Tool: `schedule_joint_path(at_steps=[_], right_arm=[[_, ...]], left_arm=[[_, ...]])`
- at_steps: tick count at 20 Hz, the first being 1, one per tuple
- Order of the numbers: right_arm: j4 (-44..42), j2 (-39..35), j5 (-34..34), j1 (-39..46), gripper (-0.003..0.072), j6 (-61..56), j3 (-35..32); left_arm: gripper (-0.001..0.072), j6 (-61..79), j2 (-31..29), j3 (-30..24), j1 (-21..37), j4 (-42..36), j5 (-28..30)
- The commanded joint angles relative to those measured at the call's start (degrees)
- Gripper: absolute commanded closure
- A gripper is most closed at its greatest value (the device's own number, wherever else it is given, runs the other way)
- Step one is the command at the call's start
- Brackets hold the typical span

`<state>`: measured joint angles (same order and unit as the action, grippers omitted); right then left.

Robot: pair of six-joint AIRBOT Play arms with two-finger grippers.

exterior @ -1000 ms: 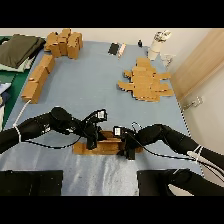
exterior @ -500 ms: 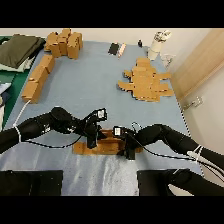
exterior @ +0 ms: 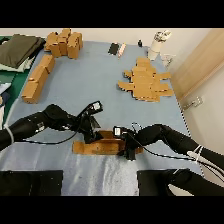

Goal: Fold the box.

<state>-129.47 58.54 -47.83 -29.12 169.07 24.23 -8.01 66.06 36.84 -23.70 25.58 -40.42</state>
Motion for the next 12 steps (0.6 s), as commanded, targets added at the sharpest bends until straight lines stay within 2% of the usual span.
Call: schedule_joint_path(at_steps=[1, 2, 3, 4, 5, 6, 8, 10, 12], right_arm=[[0.0, 0.0, 0.1, 0.0, 0.0112, 0.0, 0.0], [0.0, 0.0, 0.1, 0.0, 0.0112, 0.0, 0.0], [0.0, 0.0, 0.2, 0.0, 0.0112, 0.0, 0.0], [0.0, 0.0, 0.2, 0.0, 0.0112, 0.0, 0.0], [0.0, 0.0, 0.2, 0.0, 0.0112, 0.0, 0.0], [0.0, 0.0, 0.2, 0.0, 0.0112, 0.0, 0.0], [0.0, 0.0, 0.2, 0.0, 0.0112, 0.0, 0.0], [0.0, 0.0, 0.2, 0.0, 0.0112, 0.0, 0.0], [0.0, 0.0, 0.2, 0.0, 0.0112, 0.0, 0.0]], left_arm=[[0.0103, -22.5, -7.5, 0.0, 4.9, 19.1, -7.0], [0.0104, -29.6, -10.6, 0.0, 6.5, 24.0, -11.5], [0.0105, -35.4, -13.2, 0.0, 7.5, 25.3, -16.1], [0.0185, -41.4, -15.3, 0.0, 7.7, 24.8, -20.9], [0.0633, -47.8, -16.5, 0.0, 7.1, 23.2, -25.3], [0.0696, -51.3, -16.9, -0.2, 5.4, 20.0, -28.0], [0.0697, -56.7, -16.1, -0.7, 0.3, 12.3, -26.7], [0.0697, -57.0, -13.9, -0.7, -4.2, 5.7, -19.4], [0.0697, -56.9, -10.0, -0.7, -5.4, -0.1, -12.4]])
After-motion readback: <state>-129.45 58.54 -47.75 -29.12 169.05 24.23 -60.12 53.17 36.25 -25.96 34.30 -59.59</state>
